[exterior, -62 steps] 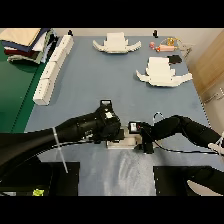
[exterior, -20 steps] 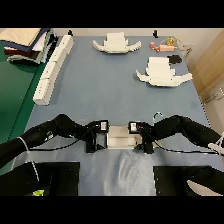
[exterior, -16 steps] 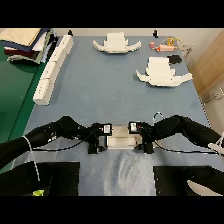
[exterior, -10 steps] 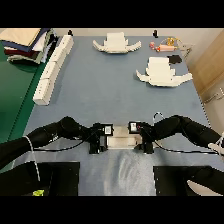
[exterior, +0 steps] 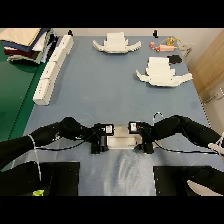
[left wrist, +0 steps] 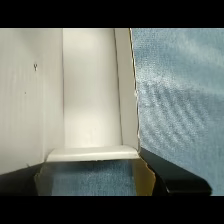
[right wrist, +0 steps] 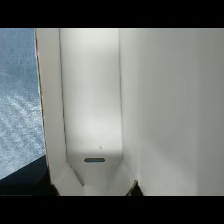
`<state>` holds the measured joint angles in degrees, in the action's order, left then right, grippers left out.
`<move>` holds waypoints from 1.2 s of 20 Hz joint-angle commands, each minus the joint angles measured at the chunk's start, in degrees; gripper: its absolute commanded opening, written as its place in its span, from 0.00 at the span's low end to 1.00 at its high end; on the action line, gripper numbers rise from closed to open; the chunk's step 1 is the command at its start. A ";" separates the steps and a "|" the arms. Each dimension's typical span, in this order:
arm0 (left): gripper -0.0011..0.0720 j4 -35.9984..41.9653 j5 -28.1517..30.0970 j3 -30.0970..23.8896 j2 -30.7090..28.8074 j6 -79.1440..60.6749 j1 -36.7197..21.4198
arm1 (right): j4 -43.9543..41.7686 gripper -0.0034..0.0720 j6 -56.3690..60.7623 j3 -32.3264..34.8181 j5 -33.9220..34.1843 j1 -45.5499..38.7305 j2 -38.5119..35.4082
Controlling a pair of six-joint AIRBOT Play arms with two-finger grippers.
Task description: Fold the box.
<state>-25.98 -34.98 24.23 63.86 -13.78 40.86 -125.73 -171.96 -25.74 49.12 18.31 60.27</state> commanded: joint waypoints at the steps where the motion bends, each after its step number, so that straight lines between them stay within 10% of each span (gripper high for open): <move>1: 0.97 1.88 1.60 0.11 0.70 -0.20 0.72 | 0.00 0.73 0.00 -0.02 -0.02 0.00 0.02; 6: 0.95 2.16 2.56 0.13 0.81 -0.20 1.31 | 0.00 0.72 0.00 -0.02 -0.02 0.00 0.02; 8: 0.73 1.90 2.40 0.11 0.79 -0.26 1.33 | 0.00 0.72 0.00 -0.02 -0.02 0.00 0.02; 24: 0.73 1.75 2.40 0.11 0.79 -0.13 1.31 | 0.00 0.72 0.00 -0.02 -0.02 0.00 0.02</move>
<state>-24.21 -32.64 24.29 64.62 -13.93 42.17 -125.73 -171.96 -25.74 49.10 18.31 60.27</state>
